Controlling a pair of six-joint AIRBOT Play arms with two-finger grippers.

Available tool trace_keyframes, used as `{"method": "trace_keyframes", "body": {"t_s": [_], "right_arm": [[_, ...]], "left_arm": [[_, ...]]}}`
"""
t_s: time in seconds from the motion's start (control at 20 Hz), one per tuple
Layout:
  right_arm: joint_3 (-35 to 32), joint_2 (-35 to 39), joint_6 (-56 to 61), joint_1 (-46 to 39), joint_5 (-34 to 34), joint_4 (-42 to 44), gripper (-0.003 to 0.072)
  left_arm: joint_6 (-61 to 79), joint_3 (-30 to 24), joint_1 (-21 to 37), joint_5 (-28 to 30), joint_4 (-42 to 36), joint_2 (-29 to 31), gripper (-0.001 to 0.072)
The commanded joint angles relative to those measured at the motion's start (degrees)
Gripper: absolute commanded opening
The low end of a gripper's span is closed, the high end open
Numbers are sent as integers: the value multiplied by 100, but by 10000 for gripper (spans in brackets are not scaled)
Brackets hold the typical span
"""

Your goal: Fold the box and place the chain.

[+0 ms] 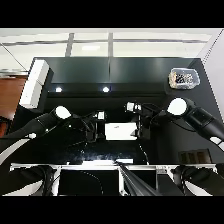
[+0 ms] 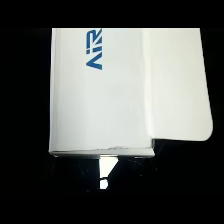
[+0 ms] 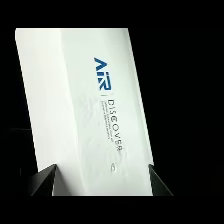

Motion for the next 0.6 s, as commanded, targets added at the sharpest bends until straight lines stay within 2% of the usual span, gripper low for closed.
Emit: {"method": "trace_keyframes", "body": {"t_s": [0.0, 0.2, 0.25, 0.3, 0.35, 0.4, 0.45, 0.5, 0.55], "right_arm": [[4, 17, 354, 186, 149, -170, 694], [4, 17, 431, 267, -205, -361, 693], [4, 17, 428, 267, -254, -372, 650], [4, 17, 428, 269, -258, -363, 558], [4, 17, 431, 269, -256, -339, 524], [4, 17, 431, 271, -254, -319, 523], [4, 17, 431, 278, -245, -302, 478], [7, 17, 428, 282, -208, -297, 329], [7, 17, 428, 293, -195, -299, 324]], "left_arm": [[2, 0, -4, 2, 0, -2, 375], [2, 0, -4, 2, 0, -2, 375], [2, 0, -4, 2, 0, -2, 375], [2, 0, -4, 2, 2, -2, 375], [2, 0, -4, 2, 0, -2, 375], [4, 0, -4, 2, 2, -2, 375], [4, 0, -4, 2, 0, -2, 375], [2, 0, -4, 2, 2, -2, 375], [4, 0, -4, 2, 2, -2, 375]]}}
